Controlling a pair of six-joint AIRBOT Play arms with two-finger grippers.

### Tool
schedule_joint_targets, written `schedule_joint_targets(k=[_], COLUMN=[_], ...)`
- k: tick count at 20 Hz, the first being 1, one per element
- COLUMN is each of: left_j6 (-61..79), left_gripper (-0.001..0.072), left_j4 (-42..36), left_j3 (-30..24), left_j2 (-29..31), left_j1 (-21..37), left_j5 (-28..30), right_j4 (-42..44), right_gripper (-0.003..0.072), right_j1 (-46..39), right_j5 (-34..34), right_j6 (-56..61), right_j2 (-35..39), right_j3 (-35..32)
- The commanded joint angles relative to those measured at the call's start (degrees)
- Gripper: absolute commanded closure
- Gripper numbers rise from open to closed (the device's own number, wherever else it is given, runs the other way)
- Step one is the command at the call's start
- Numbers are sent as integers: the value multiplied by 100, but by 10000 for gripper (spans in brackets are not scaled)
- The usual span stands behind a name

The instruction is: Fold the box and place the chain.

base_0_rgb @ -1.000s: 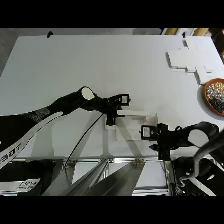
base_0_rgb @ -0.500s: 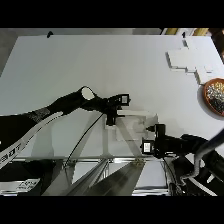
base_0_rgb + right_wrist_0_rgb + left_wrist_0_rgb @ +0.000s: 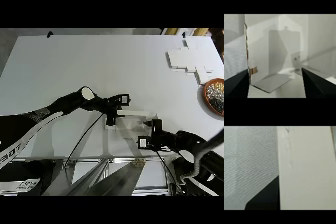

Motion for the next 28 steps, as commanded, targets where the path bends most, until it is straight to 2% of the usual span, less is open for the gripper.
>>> schedule_joint_targets(k=[1, 4, 10, 14, 18, 24, 26, 28], left_j6=[2, 2, 2, 2, 2, 2, 2, 2], left_gripper=[702, 702, 702, 702, 702, 702, 702, 702], left_j4=[0, 2, 2, 2, 0, 2, 2, 2], left_j3=[-4, -4, -4, -4, -4, -4, -4, -4], left_j2=[-2, -2, -2, -2, -2, -2, -2, -2], left_j1=[-4, -4, -4, -4, -4, -4, -4, -4], left_j5=[0, 2, 2, 2, 0, 2, 2, 2], right_j4=[-13, 125, 1545, 1899, 2634, 2868, 3036, 3580], right_gripper=[0, 0, -1, -1, -1, -1, -1, -1], right_j1=[-400, -584, -1252, -1786, -1980, -2328, -2500, -2632], right_j5=[157, 203, 758, 999, 1154, 1220, 1386, 1456], right_j6=[11, -13, -1344, -1593, -2260, -2400, -3003, -3836], right_j2=[61, 59, -11, -356, -811, -1185, -1231, -1294], right_j3=[310, 472, 496, 555, 730, 1025, 1025, 1025])
